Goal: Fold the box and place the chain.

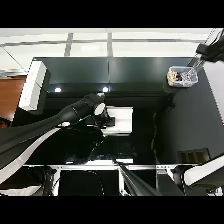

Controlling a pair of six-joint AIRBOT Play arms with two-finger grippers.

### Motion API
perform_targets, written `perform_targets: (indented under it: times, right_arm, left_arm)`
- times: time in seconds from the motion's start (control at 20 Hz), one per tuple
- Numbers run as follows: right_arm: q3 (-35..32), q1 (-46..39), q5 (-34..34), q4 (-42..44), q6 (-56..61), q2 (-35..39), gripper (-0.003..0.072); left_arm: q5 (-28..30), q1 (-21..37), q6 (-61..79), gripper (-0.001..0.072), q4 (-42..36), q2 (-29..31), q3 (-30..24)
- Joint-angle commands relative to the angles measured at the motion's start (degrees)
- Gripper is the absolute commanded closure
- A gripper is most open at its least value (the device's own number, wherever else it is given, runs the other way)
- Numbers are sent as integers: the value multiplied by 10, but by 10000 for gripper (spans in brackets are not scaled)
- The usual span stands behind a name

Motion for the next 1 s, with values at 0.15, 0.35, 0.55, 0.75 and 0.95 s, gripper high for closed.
perform_targets:
  times: [0.15, 0.35, 0.55, 0.75, 0.95]
  right_arm:
    - [-11, 0, 60, 114, -63, 201, 676]
    - [-143, 17, 80, 196, -76, 348, 676]
    - [-369, 74, 103, 240, -116, 506, 675]
    - [-601, 140, 80, 406, -117, 609, 675]
    - [-741, 249, -71, 544, -114, 613, 675]
  left_arm:
    - [1, 0, 0, 683, 0, 0, 0]
    - [1, 0, 0, 683, 0, 0, 0]
    - [1, 0, 0, 683, 0, 0, 0]
    - [1, 0, 0, 683, 0, 0, 0]
    - [1, 0, 0, 683, 0, 0, 0]
